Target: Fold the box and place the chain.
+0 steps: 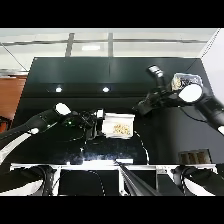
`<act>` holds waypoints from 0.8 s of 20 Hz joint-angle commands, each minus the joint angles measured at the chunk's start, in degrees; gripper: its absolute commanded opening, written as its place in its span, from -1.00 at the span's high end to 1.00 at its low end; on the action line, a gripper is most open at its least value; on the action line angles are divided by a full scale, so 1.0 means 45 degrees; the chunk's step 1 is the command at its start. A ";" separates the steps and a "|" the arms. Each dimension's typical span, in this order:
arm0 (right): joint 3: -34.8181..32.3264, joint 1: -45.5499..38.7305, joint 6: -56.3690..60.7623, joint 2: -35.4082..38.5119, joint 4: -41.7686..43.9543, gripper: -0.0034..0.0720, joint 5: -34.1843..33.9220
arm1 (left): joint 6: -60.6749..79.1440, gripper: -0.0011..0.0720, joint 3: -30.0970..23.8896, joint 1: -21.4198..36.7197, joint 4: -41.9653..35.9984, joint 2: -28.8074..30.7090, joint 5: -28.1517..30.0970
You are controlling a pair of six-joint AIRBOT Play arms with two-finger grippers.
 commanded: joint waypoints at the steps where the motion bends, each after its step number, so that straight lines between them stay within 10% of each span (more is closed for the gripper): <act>1: 0.0049 0.0947 -0.4090 -0.0466 0.0680 -0.87 0.0355 | -0.0005 -0.30 0.0005 -0.0010 0.0005 -0.0005 0.0015; 16: -0.0826 0.1268 -0.7091 -0.0126 0.1807 -0.87 0.2594 | -0.0005 -0.30 0.0005 -0.0010 0.0010 -0.0005 0.0015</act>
